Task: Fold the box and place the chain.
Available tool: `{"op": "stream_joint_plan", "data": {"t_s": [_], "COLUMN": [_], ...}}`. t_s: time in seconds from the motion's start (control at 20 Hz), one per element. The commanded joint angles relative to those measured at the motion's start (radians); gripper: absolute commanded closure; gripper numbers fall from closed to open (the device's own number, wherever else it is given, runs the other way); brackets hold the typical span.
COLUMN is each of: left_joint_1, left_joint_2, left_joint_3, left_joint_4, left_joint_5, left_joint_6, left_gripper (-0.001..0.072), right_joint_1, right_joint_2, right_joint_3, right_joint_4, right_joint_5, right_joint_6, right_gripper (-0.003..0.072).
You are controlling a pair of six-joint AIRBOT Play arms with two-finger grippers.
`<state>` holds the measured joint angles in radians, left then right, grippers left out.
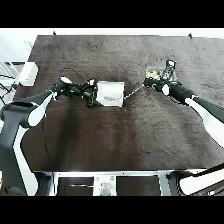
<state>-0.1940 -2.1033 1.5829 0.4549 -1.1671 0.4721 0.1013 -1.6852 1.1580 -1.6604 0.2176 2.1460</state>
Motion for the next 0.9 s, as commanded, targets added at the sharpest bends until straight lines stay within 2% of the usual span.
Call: {"op": "stream_joint_plan", "data": {"t_s": [0.0,0.1,0.2,0.25,0.3,0.4,0.5,0.65,0.85], "left_joint_1": [0.001,0.001,0.001,0.001,0.001,0.001,0.001,0.001,0.001], "left_joint_2": [0.000,0.000,0.000,0.000,0.000,0.000,0.000,0.000,0.000], "left_joint_3": [0.000,0.000,0.000,0.000,0.000,0.000,0.000,0.000,0.000], "left_joint_4": [0.000,0.000,0.000,0.000,0.000,0.000,0.000,0.000,0.000], "left_joint_5": [0.000,0.000,0.000,0.000,0.000,0.000,0.000,0.000,0.000], "left_joint_6": [0.000,0.000,0.000,0.000,0.000,0.000,0.000,0.000,0.000], "left_gripper": [0.0354,0.0354,0.0354,0.0354,0.0354,0.0354,0.0354,0.0354,0.0354], "right_joint_1": [0.004,0.011,0.016,0.016,0.015,0.011,0.034,0.107,0.187], "right_joint_2": [-0.076,-0.113,-0.147,-0.156,-0.159,-0.140,-0.055,0.166,0.428], "right_joint_3": [0.051,0.094,0.127,0.132,0.131,0.130,0.130,0.130,0.130], "right_joint_4": [0.046,0.053,0.057,0.056,0.055,0.053,0.053,0.052,0.052], "right_joint_5": [-0.074,-0.080,-0.089,-0.090,-0.090,-0.070,-0.010,0.066,0.208], "right_joint_6": [-0.009,-0.011,-0.010,-0.011,-0.011,-0.011,-0.079,-0.265,-0.368], "right_gripper": [0.0227,0.0260,0.0359,0.0495,0.0677,0.0677,0.0678,0.0678,0.0678]}}
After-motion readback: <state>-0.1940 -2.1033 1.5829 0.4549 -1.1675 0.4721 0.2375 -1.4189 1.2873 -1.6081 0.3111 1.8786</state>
